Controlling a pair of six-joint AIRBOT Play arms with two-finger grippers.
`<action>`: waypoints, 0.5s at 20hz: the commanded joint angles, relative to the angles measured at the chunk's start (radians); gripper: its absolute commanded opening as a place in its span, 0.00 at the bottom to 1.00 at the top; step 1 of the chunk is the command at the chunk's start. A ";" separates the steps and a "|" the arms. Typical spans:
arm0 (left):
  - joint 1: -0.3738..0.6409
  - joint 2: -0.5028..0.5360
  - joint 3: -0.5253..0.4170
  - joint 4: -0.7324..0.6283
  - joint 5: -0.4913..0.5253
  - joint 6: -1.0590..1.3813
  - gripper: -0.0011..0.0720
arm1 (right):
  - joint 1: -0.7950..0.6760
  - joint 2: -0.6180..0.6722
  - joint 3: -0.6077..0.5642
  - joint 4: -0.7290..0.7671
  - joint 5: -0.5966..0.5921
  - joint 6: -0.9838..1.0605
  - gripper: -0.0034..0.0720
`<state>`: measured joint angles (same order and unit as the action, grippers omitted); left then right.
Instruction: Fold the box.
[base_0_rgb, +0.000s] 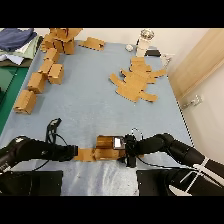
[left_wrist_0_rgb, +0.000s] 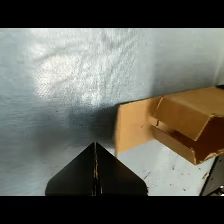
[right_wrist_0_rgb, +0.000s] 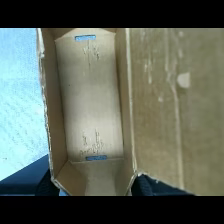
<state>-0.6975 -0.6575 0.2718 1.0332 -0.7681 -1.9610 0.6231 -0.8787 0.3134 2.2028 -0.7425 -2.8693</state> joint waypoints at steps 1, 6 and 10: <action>-0.085 -0.087 0.000 -0.037 0.082 -0.029 0.03 | 0.000 0.000 0.001 0.000 0.000 0.000 0.61; -0.167 -0.089 0.002 -0.140 0.240 -0.006 0.03 | 0.000 0.000 0.001 0.000 0.000 0.000 0.61; -0.234 -0.089 0.015 -0.174 0.274 -0.002 0.03 | 0.000 0.000 0.001 0.000 0.000 0.000 0.61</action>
<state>-0.8886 -0.7425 0.2771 0.8936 -0.5354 -1.9671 0.6231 -0.8787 0.3134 2.2028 -0.7425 -2.8693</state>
